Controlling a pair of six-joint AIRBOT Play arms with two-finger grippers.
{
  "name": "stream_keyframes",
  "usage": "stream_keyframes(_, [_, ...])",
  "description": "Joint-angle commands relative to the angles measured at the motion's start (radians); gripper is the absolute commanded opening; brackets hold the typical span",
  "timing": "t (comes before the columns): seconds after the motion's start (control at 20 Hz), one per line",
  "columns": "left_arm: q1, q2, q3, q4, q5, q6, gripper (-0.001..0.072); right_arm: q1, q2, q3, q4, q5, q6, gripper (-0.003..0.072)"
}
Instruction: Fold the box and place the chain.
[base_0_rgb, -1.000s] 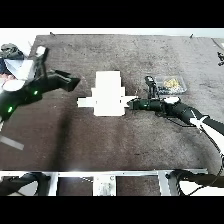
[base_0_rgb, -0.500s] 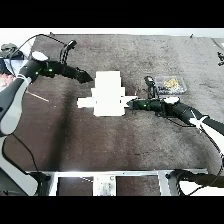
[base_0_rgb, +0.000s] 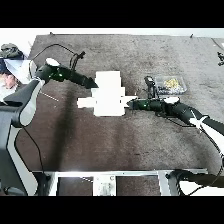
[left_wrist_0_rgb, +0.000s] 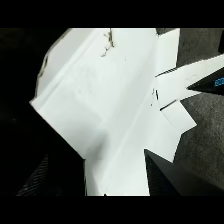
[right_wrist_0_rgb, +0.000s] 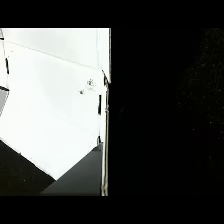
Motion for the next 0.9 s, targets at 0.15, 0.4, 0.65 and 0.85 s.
stream_keyframes(0.15, [-0.023, -0.066, 0.006, -0.086, -0.003, 0.045, 0.0592, 0.000, -0.001, 0.000, 0.000, 0.000, -0.005, -0.0015])
stream_keyframes(0.4, [-0.023, -0.069, 0.010, -0.119, -0.095, 0.084, 0.0476, 0.000, -0.001, 0.000, -0.004, 0.000, -0.008, -0.0015])
stream_keyframes(0.65, [-0.023, -0.069, 0.010, -0.071, -0.121, 0.083, 0.0410, 0.000, -0.001, 0.000, -0.004, 0.000, -0.008, -0.0015])
stream_keyframes(0.85, [-0.023, -0.069, 0.010, -0.070, -0.114, 0.122, 0.0011, 0.000, -0.001, 0.000, -0.003, -0.002, -0.008, -0.0015])
